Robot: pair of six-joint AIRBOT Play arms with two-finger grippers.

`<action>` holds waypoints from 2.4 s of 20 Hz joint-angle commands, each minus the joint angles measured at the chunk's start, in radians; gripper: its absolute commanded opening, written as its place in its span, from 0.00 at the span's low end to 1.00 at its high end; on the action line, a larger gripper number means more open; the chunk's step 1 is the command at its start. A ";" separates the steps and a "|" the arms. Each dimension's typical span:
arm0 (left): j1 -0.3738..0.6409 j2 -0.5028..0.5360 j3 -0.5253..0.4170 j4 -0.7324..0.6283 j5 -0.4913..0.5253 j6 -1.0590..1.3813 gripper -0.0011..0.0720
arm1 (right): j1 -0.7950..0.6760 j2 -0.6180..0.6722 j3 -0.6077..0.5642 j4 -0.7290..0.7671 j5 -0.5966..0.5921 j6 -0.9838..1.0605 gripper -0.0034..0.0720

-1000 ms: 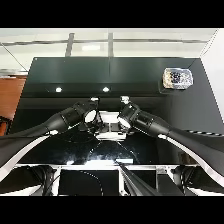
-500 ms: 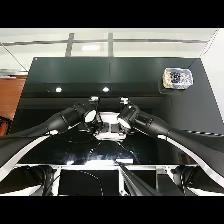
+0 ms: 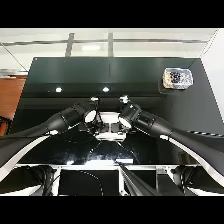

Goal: Fold the box and place the chain.

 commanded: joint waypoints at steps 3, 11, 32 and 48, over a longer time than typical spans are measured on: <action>0.000 0.000 0.000 -0.001 -0.004 -0.002 0.06 | -0.072 0.137 0.017 0.117 0.113 -0.228 0.48; 0.000 0.000 0.000 -0.007 -0.003 -0.002 0.06 | -0.441 0.323 -0.023 -0.404 0.021 -0.501 0.48; 0.001 0.000 0.000 -0.005 0.006 -0.002 0.06 | -0.969 -0.422 0.636 0.142 -0.116 0.076 0.94; 0.001 0.000 0.000 -0.005 0.007 -0.002 0.06 | -0.980 -0.407 0.639 0.160 -0.138 0.071 0.77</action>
